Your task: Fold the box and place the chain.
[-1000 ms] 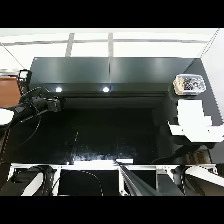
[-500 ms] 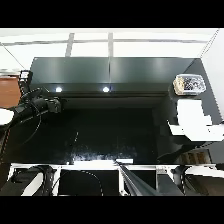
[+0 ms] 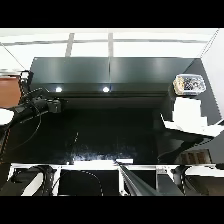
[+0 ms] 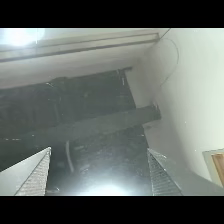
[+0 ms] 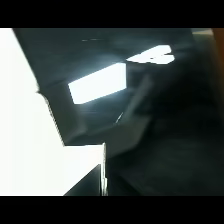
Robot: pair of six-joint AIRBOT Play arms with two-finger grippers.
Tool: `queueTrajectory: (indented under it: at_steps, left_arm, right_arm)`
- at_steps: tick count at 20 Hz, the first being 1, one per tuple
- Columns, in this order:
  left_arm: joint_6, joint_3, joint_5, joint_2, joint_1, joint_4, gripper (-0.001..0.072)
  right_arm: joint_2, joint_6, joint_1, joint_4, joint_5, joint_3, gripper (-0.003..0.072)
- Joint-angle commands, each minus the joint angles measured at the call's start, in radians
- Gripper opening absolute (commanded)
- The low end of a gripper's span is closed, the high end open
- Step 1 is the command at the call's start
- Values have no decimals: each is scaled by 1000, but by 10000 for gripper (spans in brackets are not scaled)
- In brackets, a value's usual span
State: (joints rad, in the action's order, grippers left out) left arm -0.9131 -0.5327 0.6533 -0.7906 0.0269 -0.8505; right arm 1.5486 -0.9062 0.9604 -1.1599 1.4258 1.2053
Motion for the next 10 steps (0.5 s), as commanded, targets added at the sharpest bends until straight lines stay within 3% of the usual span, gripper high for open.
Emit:
queueTrajectory:
  at_steps: [1,5,10]
  left_arm:
    - [1,-1,5,-1,0,-1,708]
    - [0,-1,10,-1,0,9,707]
    - [-10,-1,150,-12,-18,98,707]
  right_arm:
    - [-3,86,-8,311,148,-49,10]
    - [-117,127,-112,462,105,-206,11]
    - [-428,145,-343,548,-186,-526,11]
